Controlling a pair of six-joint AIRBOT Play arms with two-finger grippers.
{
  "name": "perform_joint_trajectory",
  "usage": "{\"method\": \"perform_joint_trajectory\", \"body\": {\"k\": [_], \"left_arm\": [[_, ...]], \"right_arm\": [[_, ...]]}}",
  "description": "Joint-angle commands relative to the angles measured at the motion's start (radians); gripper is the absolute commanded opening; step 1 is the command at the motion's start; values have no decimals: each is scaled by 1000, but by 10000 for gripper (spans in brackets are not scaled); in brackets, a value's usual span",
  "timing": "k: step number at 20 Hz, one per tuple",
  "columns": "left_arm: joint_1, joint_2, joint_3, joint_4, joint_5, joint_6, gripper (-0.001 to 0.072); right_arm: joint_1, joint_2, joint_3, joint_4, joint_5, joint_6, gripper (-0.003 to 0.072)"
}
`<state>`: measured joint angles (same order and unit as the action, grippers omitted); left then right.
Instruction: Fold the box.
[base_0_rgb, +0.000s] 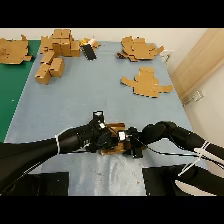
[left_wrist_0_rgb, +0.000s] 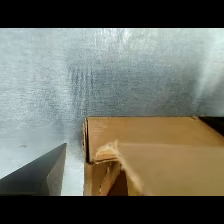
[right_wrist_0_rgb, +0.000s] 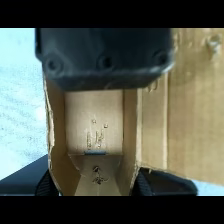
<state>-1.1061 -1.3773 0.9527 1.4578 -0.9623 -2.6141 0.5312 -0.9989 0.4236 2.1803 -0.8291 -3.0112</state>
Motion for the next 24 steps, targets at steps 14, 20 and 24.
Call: {"method": "perform_joint_trajectory", "body": {"k": [14,20,24], "left_arm": [[-16,-32,2,-26,48,34,12],[-16,-31,24,-25,46,29,596],[-14,-29,32,-24,1,34,596]], "right_arm": [[0,1,1,0,0,0,520],[0,1,1,0,0,0,520],[0,1,1,0,0,0,520]]}}
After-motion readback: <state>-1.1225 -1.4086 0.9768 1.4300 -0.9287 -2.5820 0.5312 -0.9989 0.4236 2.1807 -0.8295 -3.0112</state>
